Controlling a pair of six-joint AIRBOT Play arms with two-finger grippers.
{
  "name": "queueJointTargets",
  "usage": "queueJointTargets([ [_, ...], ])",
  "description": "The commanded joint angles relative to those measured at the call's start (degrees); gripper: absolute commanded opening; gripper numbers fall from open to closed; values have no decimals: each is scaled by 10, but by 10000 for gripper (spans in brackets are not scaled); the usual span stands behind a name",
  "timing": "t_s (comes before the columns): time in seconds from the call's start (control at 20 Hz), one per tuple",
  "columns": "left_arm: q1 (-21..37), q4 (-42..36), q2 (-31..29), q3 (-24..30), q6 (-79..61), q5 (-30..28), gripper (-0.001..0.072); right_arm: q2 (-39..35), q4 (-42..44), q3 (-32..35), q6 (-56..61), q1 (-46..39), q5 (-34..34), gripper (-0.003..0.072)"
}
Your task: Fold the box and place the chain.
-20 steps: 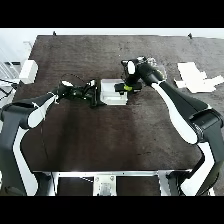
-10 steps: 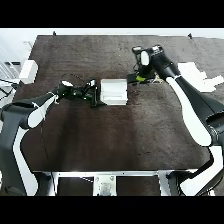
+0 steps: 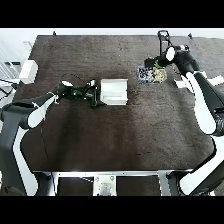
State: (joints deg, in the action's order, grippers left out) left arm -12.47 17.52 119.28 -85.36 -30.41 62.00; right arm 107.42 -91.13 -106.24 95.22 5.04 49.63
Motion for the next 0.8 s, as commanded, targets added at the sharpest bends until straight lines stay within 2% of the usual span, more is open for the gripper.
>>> queueJointTargets([
  [0.0, 0, 0, 0, 0, 0, 0, 279, 52, 97, -35, -71, -24, -45, 391],
  [0.2, 0, 0, 0, 0, 0, 0, 279, 114, 125, -93, -88, -23, -22, 386],
  [0.45, 0, 0, 0, 0, 0, 0, 279, 130, 131, -94, -106, -19, 23, 365],
  [0.75, 0, 0, 0, 0, 0, 0, 279, 136, 123, -95, -113, -16, 23, 301],
])
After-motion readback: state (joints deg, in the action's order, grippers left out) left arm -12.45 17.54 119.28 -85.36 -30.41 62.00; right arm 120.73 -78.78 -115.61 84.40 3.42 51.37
